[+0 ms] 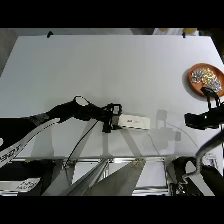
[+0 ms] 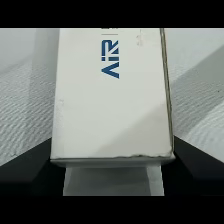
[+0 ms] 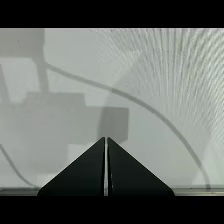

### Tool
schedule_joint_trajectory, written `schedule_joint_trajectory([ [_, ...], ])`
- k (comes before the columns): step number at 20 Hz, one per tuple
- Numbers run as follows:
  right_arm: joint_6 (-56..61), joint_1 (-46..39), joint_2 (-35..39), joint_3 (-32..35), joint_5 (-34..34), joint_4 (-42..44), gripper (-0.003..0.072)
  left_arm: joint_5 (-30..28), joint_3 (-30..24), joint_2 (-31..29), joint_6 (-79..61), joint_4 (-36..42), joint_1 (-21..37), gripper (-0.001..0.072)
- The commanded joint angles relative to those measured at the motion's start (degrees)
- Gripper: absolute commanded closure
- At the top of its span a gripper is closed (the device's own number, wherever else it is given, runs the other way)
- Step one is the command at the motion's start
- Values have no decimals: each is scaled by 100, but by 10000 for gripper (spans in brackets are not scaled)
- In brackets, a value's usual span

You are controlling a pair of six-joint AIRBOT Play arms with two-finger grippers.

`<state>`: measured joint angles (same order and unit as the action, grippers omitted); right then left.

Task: Fold the box and place the chain.

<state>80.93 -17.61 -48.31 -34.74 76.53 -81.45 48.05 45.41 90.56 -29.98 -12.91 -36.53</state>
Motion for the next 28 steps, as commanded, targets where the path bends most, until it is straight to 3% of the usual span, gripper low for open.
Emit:
schedule_joint_trajectory([
  [1,28,-37,-2,4,59,74,669,70,2,-240,37,-9,52,696],
  [4,28,-37,-2,4,68,70,669,55,2,-1019,977,-636,306,697],
  [6,24,-37,-2,4,66,70,669,59,2,-1650,2481,-1408,643,698],
  [10,22,-37,-2,4,66,70,669,175,0,-2935,6332,-4133,1735,695],
  [12,24,-37,-2,4,66,70,669,396,0,-3405,8177,-5486,2474,639],
  [15,22,-37,-2,4,66,68,669,1034,-7,-3617,9615,-6620,3569,599],
  [19,24,-37,-2,4,66,70,669,1631,-304,-3501,9803,-6732,4887,595],
  [22,24,-37,-2,4,66,68,669,1843,-704,-3467,9884,-6776,5528,356],
  [24,22,-37,-2,4,63,70,669,1873,-870,-3467,10109,-6782,5722,355],
  [25,24,-37,-2,4,63,70,669,1965,-916,-3467,10118,-6800,5761,313],
  [27,22,-37,-2,4,66,68,669,2253,-962,-3467,10118,-6878,5751,20],
  [28,22,-37,-2,4,66,70,669,2422,-962,-3469,10120,-6905,5751,10],
])
